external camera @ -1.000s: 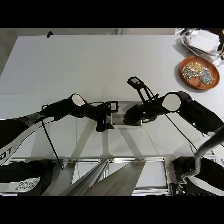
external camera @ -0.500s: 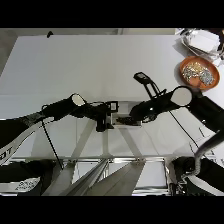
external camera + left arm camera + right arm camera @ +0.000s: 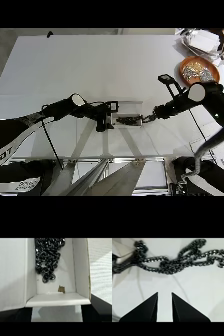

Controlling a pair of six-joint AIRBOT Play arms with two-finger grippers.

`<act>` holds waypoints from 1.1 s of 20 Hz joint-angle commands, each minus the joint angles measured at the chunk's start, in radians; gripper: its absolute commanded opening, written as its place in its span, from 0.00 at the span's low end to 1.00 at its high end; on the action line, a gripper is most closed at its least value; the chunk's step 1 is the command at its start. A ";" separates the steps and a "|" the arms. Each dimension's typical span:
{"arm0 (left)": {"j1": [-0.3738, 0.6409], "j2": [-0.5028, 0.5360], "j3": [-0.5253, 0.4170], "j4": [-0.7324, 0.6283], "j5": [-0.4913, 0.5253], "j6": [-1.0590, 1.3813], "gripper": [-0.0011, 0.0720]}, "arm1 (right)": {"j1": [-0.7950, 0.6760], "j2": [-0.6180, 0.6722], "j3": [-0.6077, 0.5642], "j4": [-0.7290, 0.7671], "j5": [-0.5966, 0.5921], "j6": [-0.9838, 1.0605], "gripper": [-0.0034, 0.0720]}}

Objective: Fold the box and place the chain.

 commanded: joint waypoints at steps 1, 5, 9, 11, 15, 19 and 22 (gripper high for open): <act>0.000 0.001 0.000 0.000 0.000 0.000 0.39 | -0.009 -0.083 -0.026 -0.033 -0.050 0.008 0.32; 0.000 0.001 0.000 0.000 0.000 0.000 0.39 | 0.001 -0.161 -0.026 0.037 -0.128 -0.023 0.49; 0.000 0.001 0.000 0.000 0.000 0.000 0.39 | 0.044 -0.196 -0.026 0.036 -0.171 -0.023 0.40; 0.000 0.001 0.000 0.000 0.000 0.000 0.39 | 0.064 -0.233 -0.026 0.035 -0.182 -0.023 0.40; 0.000 0.001 0.000 0.000 0.000 0.000 0.39 | 0.066 -0.257 -0.026 0.013 -0.201 0.000 0.35; 0.000 0.001 0.000 0.000 0.000 0.000 0.39 | 0.066 -0.258 -0.027 0.014 -0.212 0.012 0.23; 0.000 0.001 0.000 0.000 0.000 0.000 0.39 | 0.066 -0.257 -0.026 0.020 -0.183 0.012 0.07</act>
